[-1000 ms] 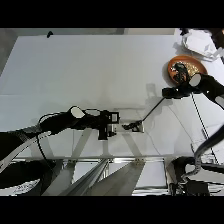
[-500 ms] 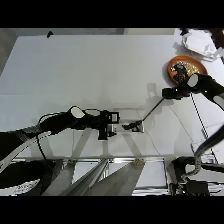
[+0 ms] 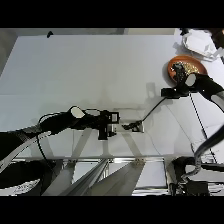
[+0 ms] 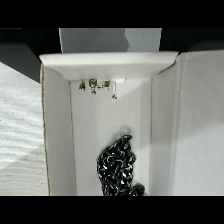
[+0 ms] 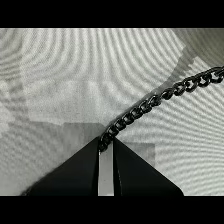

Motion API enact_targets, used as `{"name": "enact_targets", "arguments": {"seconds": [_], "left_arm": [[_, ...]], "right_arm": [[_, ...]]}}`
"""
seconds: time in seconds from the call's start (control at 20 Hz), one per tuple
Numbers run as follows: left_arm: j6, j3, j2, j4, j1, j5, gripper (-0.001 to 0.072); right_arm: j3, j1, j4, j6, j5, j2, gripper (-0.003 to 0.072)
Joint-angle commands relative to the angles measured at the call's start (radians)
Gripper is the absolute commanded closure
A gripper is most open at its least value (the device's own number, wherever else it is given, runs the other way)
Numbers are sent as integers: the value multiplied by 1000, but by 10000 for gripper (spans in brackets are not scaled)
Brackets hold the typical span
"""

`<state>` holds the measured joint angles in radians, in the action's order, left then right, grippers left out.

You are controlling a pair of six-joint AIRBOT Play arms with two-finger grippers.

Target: Fold the box and place the chain.

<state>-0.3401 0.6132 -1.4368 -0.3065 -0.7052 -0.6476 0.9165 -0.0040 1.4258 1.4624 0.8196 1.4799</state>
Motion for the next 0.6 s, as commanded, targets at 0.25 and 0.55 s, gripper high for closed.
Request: {"name": "enact_targets", "arguments": {"seconds": [0.25,0.55], "left_arm": [[0,0,0,0,0,0,437],[0,0,0,0,-1,0,437]], "right_arm": [[-1,15,-16,-32,69,-146,665],[-1,15,-133,-169,233,-452,665]]}}
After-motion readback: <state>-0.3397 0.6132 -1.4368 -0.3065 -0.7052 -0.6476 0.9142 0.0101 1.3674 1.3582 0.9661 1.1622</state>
